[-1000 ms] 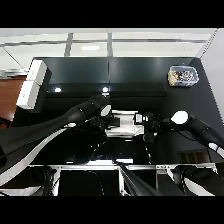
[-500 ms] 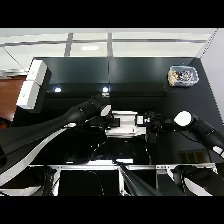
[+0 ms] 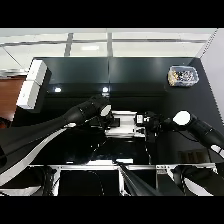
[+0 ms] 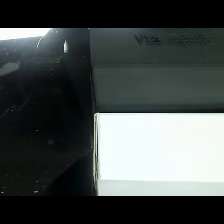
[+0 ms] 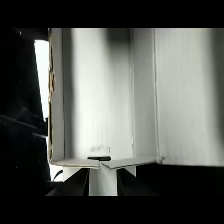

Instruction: Fold the box and place the chain.

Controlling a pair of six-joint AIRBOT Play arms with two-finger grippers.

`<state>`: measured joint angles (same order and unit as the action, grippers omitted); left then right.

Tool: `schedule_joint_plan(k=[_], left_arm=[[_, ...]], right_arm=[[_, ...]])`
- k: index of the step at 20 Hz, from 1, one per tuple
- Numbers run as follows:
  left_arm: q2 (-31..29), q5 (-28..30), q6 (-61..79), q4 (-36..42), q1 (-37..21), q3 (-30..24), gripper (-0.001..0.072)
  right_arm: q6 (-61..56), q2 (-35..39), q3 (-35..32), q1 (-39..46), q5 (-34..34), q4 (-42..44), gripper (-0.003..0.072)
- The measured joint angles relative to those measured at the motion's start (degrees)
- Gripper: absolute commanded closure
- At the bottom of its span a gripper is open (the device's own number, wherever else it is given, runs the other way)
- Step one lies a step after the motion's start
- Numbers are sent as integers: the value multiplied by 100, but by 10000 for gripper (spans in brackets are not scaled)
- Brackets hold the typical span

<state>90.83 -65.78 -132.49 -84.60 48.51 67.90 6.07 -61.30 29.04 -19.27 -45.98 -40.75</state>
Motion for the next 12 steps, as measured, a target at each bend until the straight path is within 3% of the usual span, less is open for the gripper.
schedule_joint_plan(k=[9, 11, 12], left_arm=[[0, -7, 4, -4, -2, 0, 681], [0, -4, 2, -2, -2, 0, 680], [0, 0, 2, -2, -2, 0, 680]], right_arm=[[9, -323, 0, -319, 337, 684, 494], [7, -341, 0, -337, 350, 723, 403], [9, -345, 0, -339, 350, 741, 404]])
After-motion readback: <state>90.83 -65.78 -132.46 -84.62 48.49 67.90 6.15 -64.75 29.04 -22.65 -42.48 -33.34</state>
